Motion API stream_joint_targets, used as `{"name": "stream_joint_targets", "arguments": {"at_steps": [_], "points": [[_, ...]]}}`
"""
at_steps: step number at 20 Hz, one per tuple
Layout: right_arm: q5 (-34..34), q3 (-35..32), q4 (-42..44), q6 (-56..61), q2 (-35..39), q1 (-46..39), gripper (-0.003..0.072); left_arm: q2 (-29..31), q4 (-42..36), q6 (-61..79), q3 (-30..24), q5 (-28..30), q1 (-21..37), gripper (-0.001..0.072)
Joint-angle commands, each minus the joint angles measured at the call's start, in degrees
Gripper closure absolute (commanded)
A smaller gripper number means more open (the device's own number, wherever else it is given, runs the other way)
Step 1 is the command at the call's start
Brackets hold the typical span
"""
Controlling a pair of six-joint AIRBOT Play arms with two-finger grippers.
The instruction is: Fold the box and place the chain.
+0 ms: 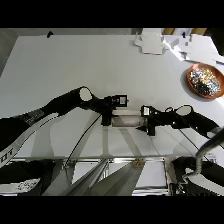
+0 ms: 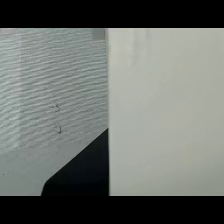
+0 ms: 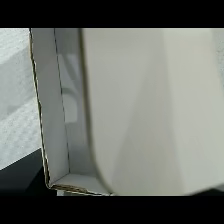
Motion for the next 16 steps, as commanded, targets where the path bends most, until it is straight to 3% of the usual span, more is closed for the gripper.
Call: {"name": "stream_joint_targets", "arguments": {"at_steps": [1, 16], "points": [[-0.31, -0.15, -0.07, -0.68, -0.04, -0.15, 0.0376, 0.04, 0.02, -0.02, 0.04, -0.02, 0.00, 0.0696], [-0.66, -0.15, -1.44, -0.63, -0.04, 2.10, 0.0376, 0.04, 0.02, -0.02, 0.04, -0.02, 0.00, 0.0696]]}}
